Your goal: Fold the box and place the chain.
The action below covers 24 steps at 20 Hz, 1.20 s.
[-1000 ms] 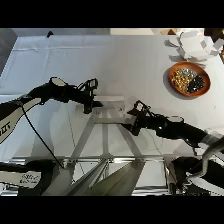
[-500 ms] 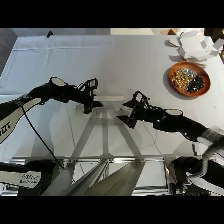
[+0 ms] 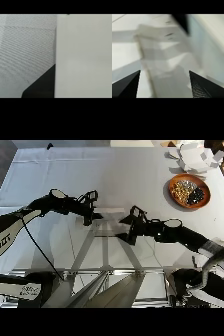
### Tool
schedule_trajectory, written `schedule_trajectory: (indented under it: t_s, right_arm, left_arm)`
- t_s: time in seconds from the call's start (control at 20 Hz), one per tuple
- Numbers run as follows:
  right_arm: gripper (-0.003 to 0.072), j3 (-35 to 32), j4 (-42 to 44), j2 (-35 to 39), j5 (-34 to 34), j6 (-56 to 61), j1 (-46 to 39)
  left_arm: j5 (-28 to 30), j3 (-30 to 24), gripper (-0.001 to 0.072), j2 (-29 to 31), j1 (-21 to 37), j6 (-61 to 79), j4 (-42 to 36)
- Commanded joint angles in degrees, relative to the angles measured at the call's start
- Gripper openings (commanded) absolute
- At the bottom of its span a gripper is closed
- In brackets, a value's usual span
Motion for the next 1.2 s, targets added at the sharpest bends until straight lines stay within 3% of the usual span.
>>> schedule_trajectory:
  t_s: [0.0, 0.25, 0.45, 1.0, 1.15]
  right_arm:
    - [0.0692, -0.3, -16.1, 2.0, 6.3, 7.9, 0.0]
    - [0.0692, -3.5, -19.6, 2.6, 0.7, 12.6, 0.0]
    - [0.0692, -3.5, -13.1, 2.6, -9.7, 16.4, 0.0]
    - [0.0692, -3.5, -8.7, 2.6, -12.1, 18.3, 0.0]
    - [0.0692, -3.5, -11.9, 2.6, -8.2, 18.2, 0.0]
  left_arm:
    - [0.0, 0.0, 0.001, 0.0, 0.0, 0.0, 0.0]
    - [0.0, 0.0, 0.001, 0.0, 0.0, 0.0, 0.0]
    - [0.0, 0.0, 0.001, 0.0, 0.0, 0.0, 0.0]
    - [0.0, 0.0, 0.001, 0.0, 0.0, 0.0, 0.0]
    - [0.0, 0.0, 0.001, 0.0, 0.0, 0.0, 0.0]
